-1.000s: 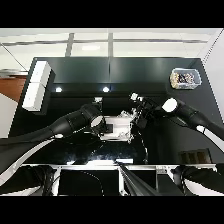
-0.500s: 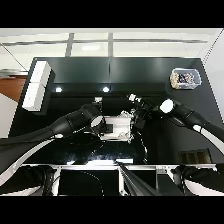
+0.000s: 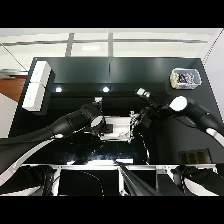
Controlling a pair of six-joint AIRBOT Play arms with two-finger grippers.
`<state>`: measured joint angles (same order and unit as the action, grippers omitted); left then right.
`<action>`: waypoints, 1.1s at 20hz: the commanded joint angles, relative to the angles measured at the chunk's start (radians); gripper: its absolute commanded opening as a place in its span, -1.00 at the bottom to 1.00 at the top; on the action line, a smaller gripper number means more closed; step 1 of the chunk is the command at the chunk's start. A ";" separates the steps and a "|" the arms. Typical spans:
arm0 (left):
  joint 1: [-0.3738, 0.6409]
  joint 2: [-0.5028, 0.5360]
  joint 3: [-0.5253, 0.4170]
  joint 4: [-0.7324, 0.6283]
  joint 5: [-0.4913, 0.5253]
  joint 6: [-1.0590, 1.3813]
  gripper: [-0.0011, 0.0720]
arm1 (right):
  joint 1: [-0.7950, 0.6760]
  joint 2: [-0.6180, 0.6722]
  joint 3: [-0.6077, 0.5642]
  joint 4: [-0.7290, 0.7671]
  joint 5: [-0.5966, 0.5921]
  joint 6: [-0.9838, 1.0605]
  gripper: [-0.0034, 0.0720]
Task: Fold the box and place the chain.
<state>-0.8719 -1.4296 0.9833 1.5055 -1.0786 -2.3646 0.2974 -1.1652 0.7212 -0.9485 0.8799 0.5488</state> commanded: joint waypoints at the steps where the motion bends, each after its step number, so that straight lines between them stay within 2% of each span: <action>1: 0.000 0.000 0.000 0.000 0.000 0.000 -0.89 | -0.084 0.163 0.024 -0.013 0.150 0.075 -0.81; 4: 0.000 0.000 0.000 0.000 0.000 0.000 -0.89 | -0.114 0.299 0.096 0.018 0.296 0.122 -0.81; 8: 0.000 0.000 0.000 0.000 0.000 0.000 -0.89 | -0.107 0.356 0.150 0.294 0.435 0.137 -0.81; 10: 0.000 0.000 0.000 0.000 0.000 0.000 -0.89 | -0.061 0.356 0.150 0.388 0.433 0.137 -0.81; 14: 0.000 0.000 0.000 0.000 0.000 0.000 -0.89 | 0.041 0.356 0.150 0.476 0.331 0.136 -0.81; 18: 0.000 0.000 0.000 0.000 0.000 0.000 -0.89 | 0.050 0.356 0.159 0.553 0.313 0.137 -0.81; 22: 0.000 0.000 0.000 0.000 0.000 0.000 -0.89 | 0.050 0.356 0.257 0.556 0.327 0.182 -0.81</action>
<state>-0.8719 -1.4296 0.9833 1.5055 -1.0786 -2.3650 0.3420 -0.8104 0.9257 -0.4191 1.2060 0.7044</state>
